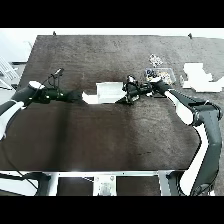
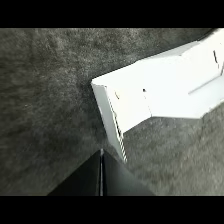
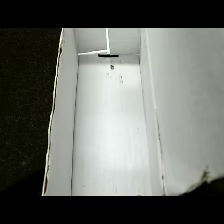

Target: Fold the box and place the chain.

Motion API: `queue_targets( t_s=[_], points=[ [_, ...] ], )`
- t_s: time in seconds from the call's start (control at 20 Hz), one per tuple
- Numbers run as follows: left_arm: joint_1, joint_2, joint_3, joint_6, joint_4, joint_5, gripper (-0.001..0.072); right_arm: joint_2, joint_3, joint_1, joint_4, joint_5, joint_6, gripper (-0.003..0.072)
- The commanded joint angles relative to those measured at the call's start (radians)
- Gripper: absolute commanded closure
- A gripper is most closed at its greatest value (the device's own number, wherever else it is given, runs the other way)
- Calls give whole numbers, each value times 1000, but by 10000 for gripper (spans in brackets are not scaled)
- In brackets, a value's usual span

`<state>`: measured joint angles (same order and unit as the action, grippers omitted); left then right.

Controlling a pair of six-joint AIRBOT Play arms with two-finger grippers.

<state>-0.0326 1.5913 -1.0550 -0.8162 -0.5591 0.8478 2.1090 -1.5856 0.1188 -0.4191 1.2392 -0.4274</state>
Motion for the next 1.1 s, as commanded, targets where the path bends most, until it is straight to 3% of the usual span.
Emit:
queue_targets(
  t_s=[0.0, 0.25, 0.5, 0.7, 1.05],
  points=[
    [-27, 73, -23, 31, 68, -2, 692, 0, 0, 0, 0, 0, 0, 105],
    [-67, 123, -39, 31, 85, -47, 692, 0, 0, 0, 0, 0, 0, 105],
    [-98, 184, -105, 32, 95, -11, 691, 0, 0, 0, 0, 0, 0, 105],
    [-96, 182, -156, 8, 47, 43, 691, 0, 0, 0, 0, 0, 0, 105],
    [-30, 126, -158, -15, -10, 108, 691, 0, 0, 0, 0, 0, 0, 105]
  ],
)
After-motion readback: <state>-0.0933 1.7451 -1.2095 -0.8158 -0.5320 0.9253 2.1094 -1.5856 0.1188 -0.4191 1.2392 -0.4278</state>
